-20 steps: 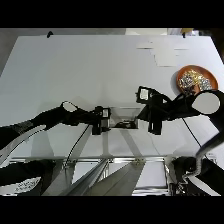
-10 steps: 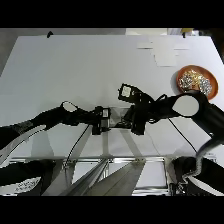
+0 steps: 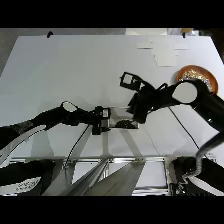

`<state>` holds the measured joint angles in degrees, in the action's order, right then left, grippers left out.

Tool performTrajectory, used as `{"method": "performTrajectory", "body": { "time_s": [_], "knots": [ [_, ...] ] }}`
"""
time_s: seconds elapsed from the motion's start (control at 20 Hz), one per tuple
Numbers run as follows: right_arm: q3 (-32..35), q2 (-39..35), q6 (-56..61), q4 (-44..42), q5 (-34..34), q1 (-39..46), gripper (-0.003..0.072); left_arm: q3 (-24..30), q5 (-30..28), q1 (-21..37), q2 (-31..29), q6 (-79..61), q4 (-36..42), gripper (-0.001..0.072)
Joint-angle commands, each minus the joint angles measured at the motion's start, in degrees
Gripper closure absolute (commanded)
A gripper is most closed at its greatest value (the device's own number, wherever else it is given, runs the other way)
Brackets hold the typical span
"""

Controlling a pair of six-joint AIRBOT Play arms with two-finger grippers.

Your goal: Fold the box and place the chain.

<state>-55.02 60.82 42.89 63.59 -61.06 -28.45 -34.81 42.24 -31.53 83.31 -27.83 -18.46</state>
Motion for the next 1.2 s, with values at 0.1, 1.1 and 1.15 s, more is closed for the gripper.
{"method": "performTrajectory", "body": {
  "time_s": [0.1, 1.1, 1.15],
  "knots": [
    [0.3, -0.2, -11.3, 8.8, -7.9, 11.6, 0.0509, 0.0, 0.0, 0.0, 0.0, 0.0, 0.0, 0.0573],
    [15.0, 13.9, -41.9, -8.1, 6.4, 11.8, 0.0469, 0.0, 0.0, 0.0, 0.0, 0.0, 0.0, 0.0573],
    [15.0, 13.9, -41.9, -9.0, 6.2, 11.8, 0.0538, 0.0, 0.0, 0.0, 0.0, 0.0, 0.0, 0.0573]
  ]
}}
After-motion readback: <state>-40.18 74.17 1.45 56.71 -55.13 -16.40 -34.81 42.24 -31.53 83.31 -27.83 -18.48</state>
